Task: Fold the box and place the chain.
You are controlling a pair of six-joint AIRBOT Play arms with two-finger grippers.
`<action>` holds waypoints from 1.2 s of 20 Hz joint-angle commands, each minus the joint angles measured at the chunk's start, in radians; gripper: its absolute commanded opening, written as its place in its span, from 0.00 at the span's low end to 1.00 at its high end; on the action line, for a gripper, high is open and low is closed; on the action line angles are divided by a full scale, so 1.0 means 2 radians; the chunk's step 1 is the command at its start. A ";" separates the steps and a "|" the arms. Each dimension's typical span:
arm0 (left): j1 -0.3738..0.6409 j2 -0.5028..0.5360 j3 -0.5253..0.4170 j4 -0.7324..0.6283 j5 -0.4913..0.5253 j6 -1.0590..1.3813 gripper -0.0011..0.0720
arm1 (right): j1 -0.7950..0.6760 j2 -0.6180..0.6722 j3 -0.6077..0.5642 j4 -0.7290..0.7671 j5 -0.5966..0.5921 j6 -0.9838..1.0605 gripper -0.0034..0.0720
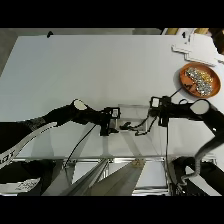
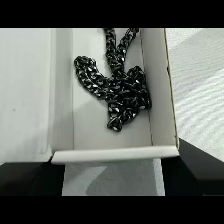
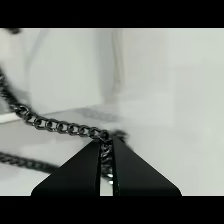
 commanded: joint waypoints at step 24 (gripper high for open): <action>0.000 0.000 0.000 0.000 0.000 0.000 0.25 | 0.130 0.251 0.000 0.122 0.082 0.184 0.07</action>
